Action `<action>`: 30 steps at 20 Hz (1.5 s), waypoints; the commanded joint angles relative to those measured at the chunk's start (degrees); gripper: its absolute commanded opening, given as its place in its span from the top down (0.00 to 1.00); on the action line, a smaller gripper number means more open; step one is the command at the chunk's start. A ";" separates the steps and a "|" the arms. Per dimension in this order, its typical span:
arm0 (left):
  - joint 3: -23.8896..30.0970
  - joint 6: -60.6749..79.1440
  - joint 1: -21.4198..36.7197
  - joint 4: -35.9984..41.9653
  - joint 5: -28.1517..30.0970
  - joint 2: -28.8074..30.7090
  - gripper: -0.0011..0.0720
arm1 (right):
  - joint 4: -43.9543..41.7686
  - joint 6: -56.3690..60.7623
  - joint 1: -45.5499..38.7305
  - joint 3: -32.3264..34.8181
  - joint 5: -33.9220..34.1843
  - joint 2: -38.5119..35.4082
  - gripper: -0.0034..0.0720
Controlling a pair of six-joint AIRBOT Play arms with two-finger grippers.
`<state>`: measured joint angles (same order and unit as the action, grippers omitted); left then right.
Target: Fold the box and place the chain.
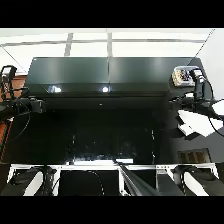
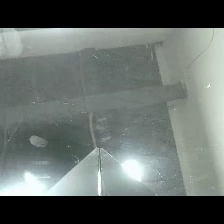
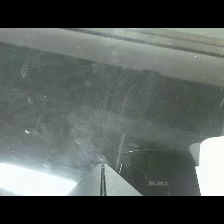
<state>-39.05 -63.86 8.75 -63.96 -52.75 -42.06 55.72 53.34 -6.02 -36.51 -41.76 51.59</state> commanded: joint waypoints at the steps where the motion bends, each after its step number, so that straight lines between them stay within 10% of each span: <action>1: 0.02 0.00 -0.04 0.00 0.00 0.04 0.95 | -0.02 0.02 0.04 0.02 0.00 -0.04 0.93; 10: 0.02 0.00 -0.04 0.00 0.00 0.04 0.95 | -1.27 0.00 0.07 0.02 0.44 -0.04 0.93; 13: 0.02 0.00 -0.04 0.00 0.00 0.04 0.95 | -10.29 -0.04 0.20 0.02 15.10 0.11 0.91; 15: 0.02 0.00 -0.04 0.00 0.02 0.04 0.95 | -9.31 -0.72 -0.22 -0.02 28.83 0.33 0.02; 18: 0.02 0.02 -0.04 0.13 0.17 0.04 0.94 | -7.28 -0.59 -6.95 -0.76 41.53 4.57 0.02; 23: 0.04 -0.04 -0.04 3.58 7.96 -0.85 0.94 | -8.76 0.46 -32.89 -22.91 16.98 24.72 0.02; 27: 0.04 -0.02 -0.04 7.13 7.52 -2.32 0.94 | 13.42 2.78 -39.28 -47.28 -13.99 41.29 0.02; 30: 0.04 -0.07 -0.04 7.74 7.45 -3.76 0.94 | 24.55 -1.99 -39.63 -54.14 -25.03 48.04 0.02</action>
<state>-39.05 -63.94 8.75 -57.76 -45.58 -44.69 67.85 54.83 -43.31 -81.56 -50.61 92.09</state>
